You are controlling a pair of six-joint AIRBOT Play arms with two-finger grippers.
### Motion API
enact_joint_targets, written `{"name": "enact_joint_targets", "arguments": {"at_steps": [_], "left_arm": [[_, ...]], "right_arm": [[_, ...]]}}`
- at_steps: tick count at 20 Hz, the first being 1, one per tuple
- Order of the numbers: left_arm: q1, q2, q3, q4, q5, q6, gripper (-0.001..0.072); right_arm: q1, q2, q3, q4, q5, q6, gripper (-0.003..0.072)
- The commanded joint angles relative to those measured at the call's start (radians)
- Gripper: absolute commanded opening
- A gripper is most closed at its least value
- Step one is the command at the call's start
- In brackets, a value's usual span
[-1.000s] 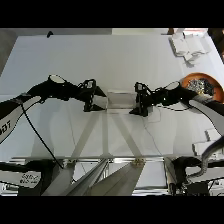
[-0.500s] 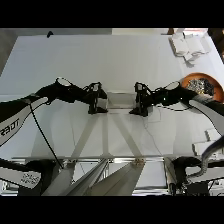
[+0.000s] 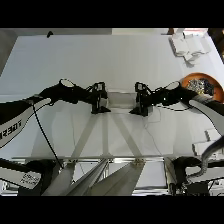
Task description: Fold the box and place the chain.
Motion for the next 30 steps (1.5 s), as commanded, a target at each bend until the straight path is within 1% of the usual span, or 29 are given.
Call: {"name": "enact_joint_targets", "arguments": {"at_steps": [1, 2, 11, 27, 28, 30], "left_arm": [[-0.006, -0.001, 0.0, -0.004, 0.013, -0.005, 0.0406], [-0.006, -0.001, 0.0, -0.004, 0.013, -0.005, 0.0312], [-0.006, -0.001, 0.0, -0.004, -0.003, -0.005, 0.0318], [-0.006, -0.001, 0.0, -0.005, -0.003, -0.005, 0.0318], [-0.006, -0.001, 0.0, -0.005, -0.003, -0.005, 0.0318], [-0.006, -0.001, 0.0, -0.005, -0.003, -0.005, 0.0318]], "right_arm": [[0.001, 0.0, 0.0, 0.0, 0.004, 0.0, 0.0494], [0.001, 0.0, 0.0, 0.0, 0.004, 0.0, 0.0494], [0.001, 0.0, 0.0, 0.0, 0.004, 0.0, 0.0494], [0.001, 0.0, 0.001, 0.008, 0.004, -0.001, 0.0494], [0.001, 0.001, 0.0, 0.008, 0.004, 0.0, 0.0515], [0.0, 0.002, 0.001, 0.006, 0.002, -0.001, 0.0674]]}}
